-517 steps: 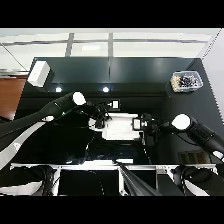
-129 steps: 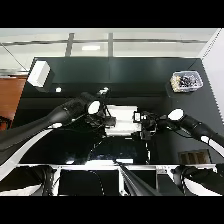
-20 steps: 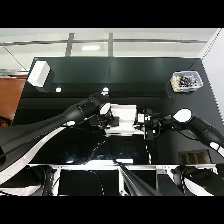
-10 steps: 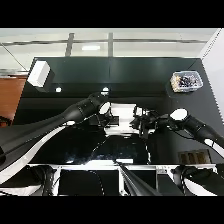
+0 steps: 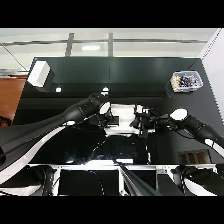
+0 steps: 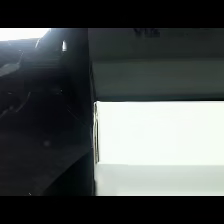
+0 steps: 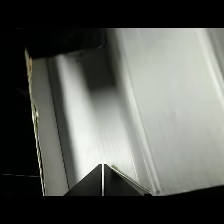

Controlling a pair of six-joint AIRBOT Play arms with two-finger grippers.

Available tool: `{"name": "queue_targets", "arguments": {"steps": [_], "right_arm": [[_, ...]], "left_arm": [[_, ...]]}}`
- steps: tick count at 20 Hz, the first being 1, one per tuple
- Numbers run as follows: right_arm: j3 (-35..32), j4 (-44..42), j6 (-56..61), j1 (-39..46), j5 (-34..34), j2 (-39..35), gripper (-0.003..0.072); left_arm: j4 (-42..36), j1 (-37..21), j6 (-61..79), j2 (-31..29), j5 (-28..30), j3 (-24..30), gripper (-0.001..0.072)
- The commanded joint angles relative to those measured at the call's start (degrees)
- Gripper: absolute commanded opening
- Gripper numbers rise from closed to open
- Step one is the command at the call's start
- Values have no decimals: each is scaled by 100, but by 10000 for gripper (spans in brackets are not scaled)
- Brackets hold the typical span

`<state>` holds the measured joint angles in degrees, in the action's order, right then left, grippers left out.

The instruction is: Fold the box and place the chain.

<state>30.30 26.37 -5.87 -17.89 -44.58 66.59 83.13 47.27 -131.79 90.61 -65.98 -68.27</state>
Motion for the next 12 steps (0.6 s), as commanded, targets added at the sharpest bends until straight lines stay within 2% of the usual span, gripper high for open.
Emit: {"name": "queue_targets", "arguments": {"steps": [1, 3, 5, 7, 9, 10, 12], "right_arm": [[201, 837, 2232, 245, -118, -339, 17], [568, 1888, 4059, 732, -651, -787, 17], [820, 2892, 5340, 1493, -1115, -1196, 17], [798, 3895, 6765, 2527, -1108, -1322, 17], [518, 3803, 7842, 3582, -968, -1296, 16], [302, 3259, 7840, 4024, -1130, -1252, 16], [61, 2310, 7156, 4472, -1993, -957, 16]], "left_arm": [[17, -4, -2, -2, -9, -4, 23], [17, -4, -4, -2, -11, -4, 23], [17, -4, -2, -2, -17, -4, 23], [15, -4, -2, -2, -11, -4, 23], [15, -4, -4, -2, -13, -4, 23], [17, -4, -2, -2, -13, -4, 23], [22, -4, -2, -2, -11, -4, 23]]}}
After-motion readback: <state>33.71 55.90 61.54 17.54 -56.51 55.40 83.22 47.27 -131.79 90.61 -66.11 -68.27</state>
